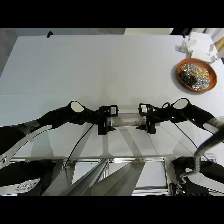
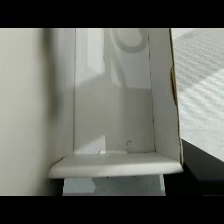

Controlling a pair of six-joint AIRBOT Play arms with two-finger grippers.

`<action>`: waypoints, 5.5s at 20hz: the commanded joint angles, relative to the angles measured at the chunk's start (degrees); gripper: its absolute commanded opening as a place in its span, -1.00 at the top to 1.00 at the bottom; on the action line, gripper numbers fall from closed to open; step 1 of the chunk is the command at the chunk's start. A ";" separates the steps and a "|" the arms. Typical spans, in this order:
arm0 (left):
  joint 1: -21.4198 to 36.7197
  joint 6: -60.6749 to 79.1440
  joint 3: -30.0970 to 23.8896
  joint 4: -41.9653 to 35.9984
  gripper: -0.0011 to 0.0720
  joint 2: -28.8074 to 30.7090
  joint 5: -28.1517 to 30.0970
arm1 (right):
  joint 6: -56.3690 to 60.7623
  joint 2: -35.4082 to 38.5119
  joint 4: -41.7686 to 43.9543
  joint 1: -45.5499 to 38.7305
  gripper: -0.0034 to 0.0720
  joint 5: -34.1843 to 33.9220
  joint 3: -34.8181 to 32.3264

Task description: Fold the box and place the chain.

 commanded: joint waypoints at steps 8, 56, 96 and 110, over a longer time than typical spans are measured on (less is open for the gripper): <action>-0.07 -0.04 -0.02 0.17 0.16 -0.09 0.61 | -0.04 0.02 -0.04 0.04 0.14 -0.07 0.09; -0.07 -0.04 -0.02 0.04 0.16 -0.09 0.61 | 40.79 8.11 -2.64 1.60 0.89 -11.82 0.07; -0.07 -0.04 -0.02 0.04 0.16 -0.09 0.61 | 8.87 14.75 -9.53 6.25 0.63 -7.67 -2.27; -0.07 -0.04 -0.02 0.04 0.16 -0.09 0.61 | 8.90 11.32 -6.91 8.74 -0.18 -9.14 -2.27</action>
